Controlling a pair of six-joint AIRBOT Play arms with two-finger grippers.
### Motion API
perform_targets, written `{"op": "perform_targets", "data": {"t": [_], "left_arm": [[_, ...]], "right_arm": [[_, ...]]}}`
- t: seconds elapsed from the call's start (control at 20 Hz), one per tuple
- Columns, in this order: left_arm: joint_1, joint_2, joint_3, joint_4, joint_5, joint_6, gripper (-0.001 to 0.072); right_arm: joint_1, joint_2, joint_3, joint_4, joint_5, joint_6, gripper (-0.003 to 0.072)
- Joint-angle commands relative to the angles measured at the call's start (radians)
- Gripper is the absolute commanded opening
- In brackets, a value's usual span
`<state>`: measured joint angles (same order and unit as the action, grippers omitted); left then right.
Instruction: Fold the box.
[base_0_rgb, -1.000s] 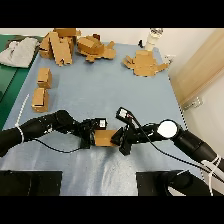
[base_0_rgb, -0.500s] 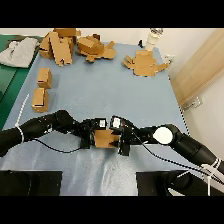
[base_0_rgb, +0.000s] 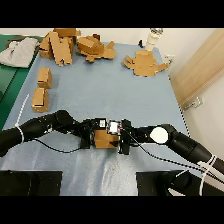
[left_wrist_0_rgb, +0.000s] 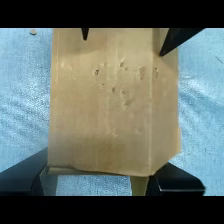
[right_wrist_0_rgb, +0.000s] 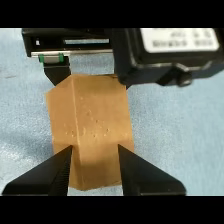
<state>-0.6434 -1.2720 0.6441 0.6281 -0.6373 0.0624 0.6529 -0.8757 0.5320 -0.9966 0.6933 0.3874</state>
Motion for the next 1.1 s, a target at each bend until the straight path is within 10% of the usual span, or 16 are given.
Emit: {"op": "perform_targets", "data": {"t": [0.0,0.3,0.9,1.05], "left_arm": [[0.001,0.000,0.001,0.000,0.000,0.000,0.0402],[0.001,0.000,0.001,0.000,0.000,0.000,0.0402],[0.001,0.000,0.001,0.000,0.000,0.000,0.0402],[0.001,0.000,0.001,0.000,0.000,0.000,0.0402]], "right_arm": [[0.024,-0.010,0.000,-0.013,-0.003,-0.034,0.0462],[0.037,-0.010,0.000,0.105,-0.030,-0.047,0.0457],[0.184,-0.010,0.001,-0.294,-0.154,0.179,0.0447],[0.184,-0.010,0.001,-0.321,-0.161,0.190,0.0265]]}}
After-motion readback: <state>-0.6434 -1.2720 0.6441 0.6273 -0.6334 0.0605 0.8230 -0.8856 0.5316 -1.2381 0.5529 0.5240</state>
